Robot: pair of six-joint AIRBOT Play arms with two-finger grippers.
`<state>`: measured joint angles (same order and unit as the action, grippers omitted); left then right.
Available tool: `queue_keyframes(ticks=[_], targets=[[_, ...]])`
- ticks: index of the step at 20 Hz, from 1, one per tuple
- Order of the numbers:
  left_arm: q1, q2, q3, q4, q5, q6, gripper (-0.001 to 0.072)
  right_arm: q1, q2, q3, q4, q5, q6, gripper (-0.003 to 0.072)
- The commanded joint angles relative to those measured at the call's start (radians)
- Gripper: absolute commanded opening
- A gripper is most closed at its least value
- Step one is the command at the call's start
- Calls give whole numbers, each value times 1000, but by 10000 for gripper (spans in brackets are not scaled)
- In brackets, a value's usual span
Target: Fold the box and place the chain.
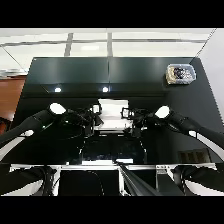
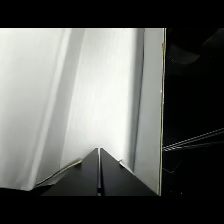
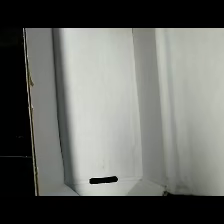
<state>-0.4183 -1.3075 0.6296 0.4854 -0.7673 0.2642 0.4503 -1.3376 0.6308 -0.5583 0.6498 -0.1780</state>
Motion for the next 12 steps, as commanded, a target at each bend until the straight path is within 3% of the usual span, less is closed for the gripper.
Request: queue_keyframes(ticks=[1,2,4,5,6,7,8,9,10,12], targets=[[-1,-2,1,1,2,-4,290,0,0,0,0,1,2,238],[-1,-2,1,1,2,-6,368,0,0,0,0,1,2,238],[-1,-2,1,2,-3,-8,341,0,0,0,0,1,2,238],[-1,-2,1,4,-8,-10,151,0,0,0,0,1,2,238],[-1,-2,1,4,-11,-10,80,0,0,0,0,1,2,238],[-1,-2,1,3,-12,-10,314,0,0,0,0,1,2,238],[0,0,1,5,-13,-13,436,0,0,0,0,1,2,238],[6,8,3,23,-18,-35,174,0,0,0,0,1,2,238],[15,20,10,71,-39,-59,28,0,0,0,0,1,2,238],[44,68,25,183,-77,-225,28,0,0,0,0,1,2,238]])
